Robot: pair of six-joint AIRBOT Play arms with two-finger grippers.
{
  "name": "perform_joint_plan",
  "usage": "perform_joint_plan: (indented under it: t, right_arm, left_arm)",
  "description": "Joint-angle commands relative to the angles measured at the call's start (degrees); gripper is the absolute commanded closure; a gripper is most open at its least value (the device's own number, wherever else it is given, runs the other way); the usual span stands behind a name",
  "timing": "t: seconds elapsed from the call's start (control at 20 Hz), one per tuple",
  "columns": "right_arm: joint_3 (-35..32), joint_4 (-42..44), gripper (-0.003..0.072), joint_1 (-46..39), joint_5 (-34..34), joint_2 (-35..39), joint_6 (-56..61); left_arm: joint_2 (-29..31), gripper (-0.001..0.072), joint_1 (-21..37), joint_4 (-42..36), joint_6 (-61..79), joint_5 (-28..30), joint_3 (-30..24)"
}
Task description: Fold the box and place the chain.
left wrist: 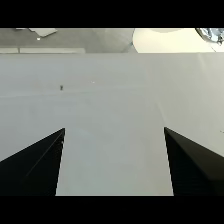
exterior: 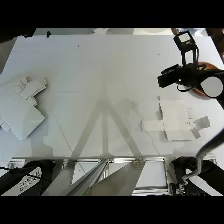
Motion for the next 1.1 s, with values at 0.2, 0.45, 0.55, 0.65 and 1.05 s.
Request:
perform_joint_plan:
  t: [0.2,0.45,0.55,0.65,1.05]
  right_arm:
    - [0.02,2.10,0.0668,0.00,-0.31,0.04,0.00]
    - [0.04,2.93,0.0668,0.00,1.97,1.14,0.00]
    - [0.04,1.55,0.0666,0.00,3.48,3.17,-0.09]
    - [0.09,-3.28,0.0655,-0.02,5.31,6.54,-0.24]
    - [0.07,-25.33,0.0265,-8.26,16.20,13.11,0.85]
  left_arm:
    - [-0.04,0.0015,0.02,0.02,0.02,0.02,0.04]
    - [-0.04,0.0015,0.02,0.02,0.02,0.02,0.04]
    - [-0.04,0.0015,0.02,0.02,0.00,0.02,0.04]
    - [-0.04,0.0015,0.02,0.02,0.00,0.02,0.04]
    - [-0.04,0.0015,0.04,0.02,0.00,0.02,0.04]
